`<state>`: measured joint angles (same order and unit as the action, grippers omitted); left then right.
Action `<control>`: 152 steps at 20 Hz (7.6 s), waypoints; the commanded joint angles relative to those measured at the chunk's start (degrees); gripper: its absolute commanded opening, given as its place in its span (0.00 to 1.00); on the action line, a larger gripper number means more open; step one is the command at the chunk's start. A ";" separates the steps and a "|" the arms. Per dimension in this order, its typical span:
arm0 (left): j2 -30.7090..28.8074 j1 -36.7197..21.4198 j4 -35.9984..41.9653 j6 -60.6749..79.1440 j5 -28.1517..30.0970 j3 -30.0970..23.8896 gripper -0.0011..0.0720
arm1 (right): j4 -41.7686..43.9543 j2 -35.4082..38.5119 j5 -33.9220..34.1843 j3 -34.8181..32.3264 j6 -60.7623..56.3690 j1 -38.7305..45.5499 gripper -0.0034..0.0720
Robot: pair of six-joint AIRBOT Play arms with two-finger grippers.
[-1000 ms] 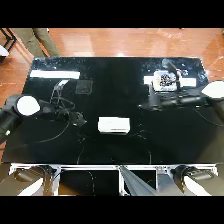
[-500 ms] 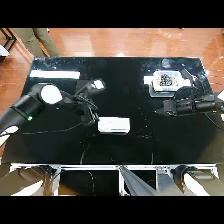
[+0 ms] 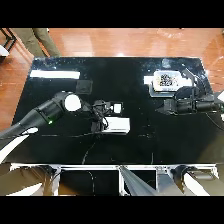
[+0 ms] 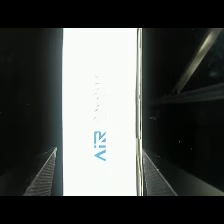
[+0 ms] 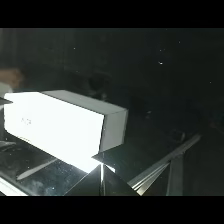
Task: Fold the box and place the chain.
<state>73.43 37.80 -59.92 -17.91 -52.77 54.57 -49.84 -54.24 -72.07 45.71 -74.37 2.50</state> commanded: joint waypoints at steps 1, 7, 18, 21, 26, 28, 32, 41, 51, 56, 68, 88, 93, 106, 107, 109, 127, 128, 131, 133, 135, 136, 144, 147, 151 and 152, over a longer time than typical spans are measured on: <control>2.08 0.26 2.45 1.22 1.97 -0.04 0.89 | -1.03 0.04 0.50 -0.04 -0.02 0.00 0.07; 2.62 0.26 5.16 0.96 4.22 -0.04 0.89 | -1.25 0.04 0.83 -0.04 0.00 0.00 0.07; 4.42 0.28 6.71 0.72 4.13 -0.04 0.89 | -1.25 0.04 1.66 -0.04 0.00 0.00 0.07; 4.79 0.28 6.69 0.50 4.11 -0.04 0.89 | -1.25 0.04 1.68 -0.04 0.00 0.00 0.07; 4.81 0.28 6.67 -0.59 4.09 -0.04 0.89 | -1.25 0.04 1.88 -0.04 0.00 0.00 0.07; 4.81 0.28 6.67 -0.59 4.07 -0.04 0.89 | -1.25 0.04 1.90 -0.04 0.00 0.00 0.07; 4.81 0.26 6.69 -0.61 4.07 0.00 0.89 | -1.25 0.04 1.90 -0.04 0.00 0.00 0.07; 4.79 0.26 6.67 -2.08 2.69 0.00 0.89 | -1.42 0.04 1.86 -0.04 0.00 0.00 0.07; 4.81 0.26 6.62 -2.05 3.30 0.00 0.89 | -1.42 0.04 2.29 -0.04 0.00 0.00 0.07; 4.94 0.26 6.43 -2.03 4.76 0.00 0.88 | -1.42 0.04 2.45 -0.04 0.00 0.00 0.07; 6.84 0.28 6.14 -2.05 2.60 0.00 0.86 | -1.42 0.04 2.91 -0.04 0.00 0.00 0.07; 5.53 -29.49 -13.42 -32.30 -10.62 20.22 0.04 | -1.42 0.04 2.93 -0.04 0.00 0.00 0.07; 8.55 -45.33 -13.29 -39.65 -0.07 23.04 0.04 | -1.22 0.04 2.97 -0.04 -0.02 0.00 0.07; 35.34 -58.75 -13.09 -46.23 0.50 46.42 0.07 | -1.14 0.04 4.83 -0.04 -0.57 -0.02 0.07; 36.26 -58.73 -13.09 -46.23 0.50 46.42 0.07 | -1.14 0.04 5.20 -0.04 -0.96 -0.02 0.07; 37.09 -58.75 -13.07 -46.47 1.46 46.40 0.46 | -1.07 0.04 5.25 -0.04 -1.33 -0.02 0.07; 5.53 -48.74 -13.53 -62.90 -28.17 46.51 0.03 | -22.91 13.73 -4.26 15.91 -6.97 4.87 0.07; -1.46 -45.11 -16.48 -63.01 -22.86 37.81 0.03 | -24.02 17.81 -2.01 13.03 -7.78 4.87 0.07; -23.39 -35.58 -15.43 -63.80 -5.27 7.39 0.03 | -26.40 27.74 3.58 0.09 -10.71 4.87 0.07; -36.09 -31.63 -16.20 -65.83 4.35 -11.50 0.03 | -26.99 29.05 4.74 -6.64 -11.58 4.87 0.07; -45.22 -31.71 -16.20 -67.14 6.49 -23.56 0.03 | -26.97 28.94 5.07 -8.20 -11.65 4.87 0.07; -48.22 -32.33 -16.15 -67.63 5.33 -26.56 0.03 | -26.67 28.94 5.35 -8.20 -11.61 4.87 0.07; -49.70 -33.79 -17.31 -67.67 0.20 -26.16 0.03 | -26.73 28.94 5.46 -8.20 -11.61 4.87 0.07; -48.74 -33.79 -17.18 -67.63 0.42 -26.18 0.04 | -26.73 28.94 5.44 -8.20 -11.61 4.87 0.07; -48.76 -33.79 -17.40 -67.63 3.32 -26.18 0.04 | -26.73 28.94 5.46 -8.20 -11.61 4.87 0.07; -48.76 -33.79 -17.40 -67.63 3.76 -26.18 0.04 | -26.73 28.94 5.44 -8.20 -11.61 4.87 0.07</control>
